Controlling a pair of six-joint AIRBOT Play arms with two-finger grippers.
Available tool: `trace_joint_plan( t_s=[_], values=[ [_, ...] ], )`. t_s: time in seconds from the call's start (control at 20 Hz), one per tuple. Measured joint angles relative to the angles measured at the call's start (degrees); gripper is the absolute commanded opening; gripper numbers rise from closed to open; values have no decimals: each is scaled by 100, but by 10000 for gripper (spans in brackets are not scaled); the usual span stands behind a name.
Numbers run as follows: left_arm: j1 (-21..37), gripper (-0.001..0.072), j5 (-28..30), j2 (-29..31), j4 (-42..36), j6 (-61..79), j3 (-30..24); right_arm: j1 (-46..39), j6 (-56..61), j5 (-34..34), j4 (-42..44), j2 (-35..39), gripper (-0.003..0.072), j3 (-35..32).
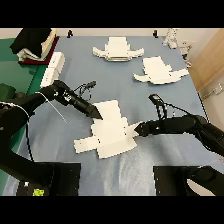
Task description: Fold the box.
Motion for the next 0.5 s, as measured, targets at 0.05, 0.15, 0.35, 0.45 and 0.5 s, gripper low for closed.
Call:
trace_joint_plan(
  t_s=[0.05,0.15,0.35,0.45,0.5],
  values=[
    [-2,16,72,0,-48,46,9,-15,11,15,-223,0,275,9],
    [-22,15,184,2,-144,225,70,-76,264,46,-841,0,276,42],
    [-149,16,348,68,-247,765,302,-365,1799,46,-2566,0,602,212],
    [-258,13,385,85,-267,986,455,-540,2544,35,-3062,4,601,402],
    [-321,12,402,92,-269,1084,525,-612,2848,20,-3250,4,597,531]
  ],
)
